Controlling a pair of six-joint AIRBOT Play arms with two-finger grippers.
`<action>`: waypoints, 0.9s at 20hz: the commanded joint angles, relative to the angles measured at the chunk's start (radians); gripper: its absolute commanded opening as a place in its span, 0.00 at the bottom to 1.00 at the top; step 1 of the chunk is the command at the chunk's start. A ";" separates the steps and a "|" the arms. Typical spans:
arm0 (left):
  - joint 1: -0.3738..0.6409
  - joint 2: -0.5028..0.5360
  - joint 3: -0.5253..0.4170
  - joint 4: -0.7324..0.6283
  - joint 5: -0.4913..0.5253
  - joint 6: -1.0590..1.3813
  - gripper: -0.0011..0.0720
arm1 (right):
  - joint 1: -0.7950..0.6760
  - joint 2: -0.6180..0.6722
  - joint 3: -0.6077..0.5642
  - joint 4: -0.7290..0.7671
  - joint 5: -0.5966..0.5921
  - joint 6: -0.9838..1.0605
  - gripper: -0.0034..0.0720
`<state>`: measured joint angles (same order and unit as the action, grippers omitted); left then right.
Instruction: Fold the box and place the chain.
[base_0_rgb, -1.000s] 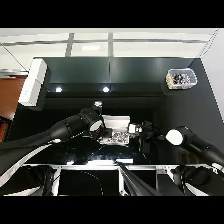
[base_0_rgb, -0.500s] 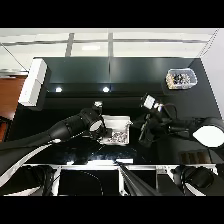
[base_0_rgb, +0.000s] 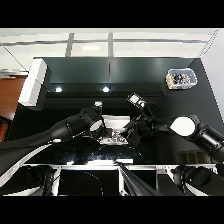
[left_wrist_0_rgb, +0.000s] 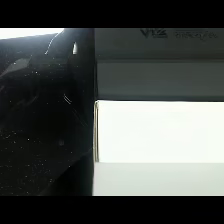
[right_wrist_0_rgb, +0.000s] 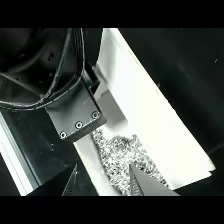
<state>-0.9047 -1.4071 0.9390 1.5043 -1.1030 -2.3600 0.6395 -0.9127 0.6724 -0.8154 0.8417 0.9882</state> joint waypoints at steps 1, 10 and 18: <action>0.002 -0.004 -0.001 -0.024 0.002 0.000 0.05 | -0.040 -0.008 0.025 -0.049 0.098 0.053 0.57; 0.005 -0.001 0.032 -0.039 0.053 -0.126 0.12 | -0.365 0.193 0.057 -0.084 0.270 0.056 0.56; 0.065 0.163 0.108 -0.002 -0.103 0.355 0.86 | -0.384 0.193 0.055 -0.132 0.272 0.056 0.56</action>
<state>-0.8715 -1.3239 1.0340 1.4906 -1.1294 -2.2410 0.2630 -0.7227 0.7269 -0.9375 1.1095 1.0443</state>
